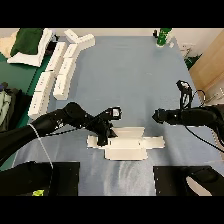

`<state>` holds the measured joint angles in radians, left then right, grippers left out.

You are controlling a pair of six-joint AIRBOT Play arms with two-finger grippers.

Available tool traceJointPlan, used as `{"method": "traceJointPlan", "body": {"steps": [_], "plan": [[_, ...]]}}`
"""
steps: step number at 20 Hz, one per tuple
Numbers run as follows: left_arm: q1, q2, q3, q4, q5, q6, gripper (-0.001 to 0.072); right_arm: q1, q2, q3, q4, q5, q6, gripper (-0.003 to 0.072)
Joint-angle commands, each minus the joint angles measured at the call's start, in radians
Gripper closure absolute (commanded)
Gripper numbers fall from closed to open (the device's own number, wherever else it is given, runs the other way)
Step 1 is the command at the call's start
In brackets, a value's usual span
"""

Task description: Fold the box.

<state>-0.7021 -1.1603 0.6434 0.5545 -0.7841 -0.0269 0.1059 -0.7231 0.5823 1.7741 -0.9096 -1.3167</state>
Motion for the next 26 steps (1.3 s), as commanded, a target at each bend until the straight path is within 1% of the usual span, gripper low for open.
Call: {"method": "traceJointPlan", "body": {"steps": [1, 4, 5, 6, 7, 9, 11, 13, 19, 21, 22, 24, 26], "plan": [[-0.001, -0.003, 0.001, 0.007, 0.040, 0.000, 0.0696, 0.000, -0.001, 0.000, 0.004, -0.024, 0.000, 0.0277], [-0.001, -0.003, 0.001, 0.007, 0.040, 0.000, 0.0696, 0.000, -0.001, 0.000, 0.027, -0.040, 0.000, 0.0279], [-0.001, -0.003, 0.001, 0.007, 0.041, 0.000, 0.0696, 0.000, -0.001, 0.000, 0.047, -0.049, -0.001, 0.0352], [-0.001, -0.003, 0.001, 0.007, 0.041, 0.000, 0.0696, 0.000, -0.001, 0.000, 0.064, -0.066, -0.012, 0.0606], [-0.001, -0.003, 0.000, 0.007, 0.040, 0.000, 0.0696, 0.001, 0.000, 0.000, 0.081, -0.089, -0.035, 0.0684], [-0.002, -0.003, 0.000, 0.006, 0.035, 0.000, 0.0696, 0.002, 0.005, 0.000, 0.126, -0.148, -0.090, 0.0684], [-0.002, -0.003, 0.000, 0.006, 0.001, 0.000, 0.0696, 0.018, 0.026, 0.000, 0.129, -0.180, -0.101, 0.0684], [-0.002, -0.003, 0.000, 0.006, -0.029, 0.000, 0.0696, 0.040, 0.049, 0.000, 0.130, -0.180, -0.099, 0.0684], [-0.002, -0.003, 0.000, 0.006, -0.016, 0.000, 0.0696, 0.052, 0.057, 0.000, 0.132, -0.189, -0.098, 0.0684], [-0.002, -0.003, 0.000, 0.006, -0.016, 0.000, 0.0696, 0.053, 0.058, 0.000, 0.146, -0.244, -0.098, 0.0684], [-0.002, -0.003, 0.000, 0.006, -0.016, 0.000, 0.0696, 0.067, 0.058, 0.000, 0.161, -0.290, -0.099, 0.0684], [-0.002, -0.003, 0.000, 0.006, -0.016, 0.000, 0.0696, 0.133, 0.066, 0.000, 0.190, -0.386, -0.098, 0.0685], [-0.002, -0.003, 0.000, 0.006, -0.016, 0.000, 0.0696, 0.266, 0.092, -0.011, 0.229, -0.428, -0.093, 0.0685]]}}
